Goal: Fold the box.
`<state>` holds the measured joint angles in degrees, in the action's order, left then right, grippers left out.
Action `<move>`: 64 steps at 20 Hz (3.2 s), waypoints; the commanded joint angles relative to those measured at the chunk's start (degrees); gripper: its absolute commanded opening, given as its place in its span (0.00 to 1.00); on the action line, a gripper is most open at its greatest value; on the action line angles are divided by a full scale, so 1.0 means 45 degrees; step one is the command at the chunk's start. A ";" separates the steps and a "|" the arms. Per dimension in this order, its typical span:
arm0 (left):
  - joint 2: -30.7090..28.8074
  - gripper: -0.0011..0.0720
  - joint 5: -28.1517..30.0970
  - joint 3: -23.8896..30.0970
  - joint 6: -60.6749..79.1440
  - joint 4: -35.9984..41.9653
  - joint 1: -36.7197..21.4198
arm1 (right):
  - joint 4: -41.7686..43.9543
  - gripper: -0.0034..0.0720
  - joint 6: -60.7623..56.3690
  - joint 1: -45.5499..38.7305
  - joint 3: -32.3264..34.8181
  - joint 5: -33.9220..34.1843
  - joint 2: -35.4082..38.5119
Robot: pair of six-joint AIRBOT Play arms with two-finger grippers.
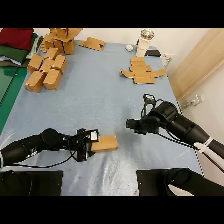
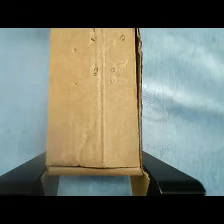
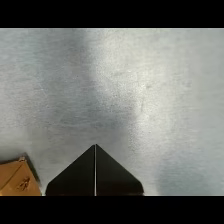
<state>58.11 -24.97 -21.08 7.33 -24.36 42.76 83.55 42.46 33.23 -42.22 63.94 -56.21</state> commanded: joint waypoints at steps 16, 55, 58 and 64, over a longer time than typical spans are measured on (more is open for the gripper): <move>-0.1996 0.54 0.0763 -0.0253 -1.1958 -0.8529 -1.5732 | -0.1005 0.05 0.0806 -0.0010 -0.0019 -0.0432 -0.0141; 0.0695 0.71 -0.8466 -0.6120 -1.3668 -0.8752 -1.6689 | 0.0204 0.05 0.2006 -0.0005 -0.0019 -0.1642 -0.0602; -0.0699 0.03 -0.8913 -0.6125 -1.3483 -0.6853 -1.5815 | 0.1156 0.05 0.2788 -0.0005 -0.0214 -0.2390 -0.0646; -0.1622 0.03 -0.8451 -0.6751 -1.6733 -0.7800 -1.1035 | 0.1700 0.05 0.3512 -0.0010 -0.3541 -0.1069 -0.2613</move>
<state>52.40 -63.59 -50.43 -59.68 -57.06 -16.49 89.76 56.38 33.21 -51.33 56.01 -63.77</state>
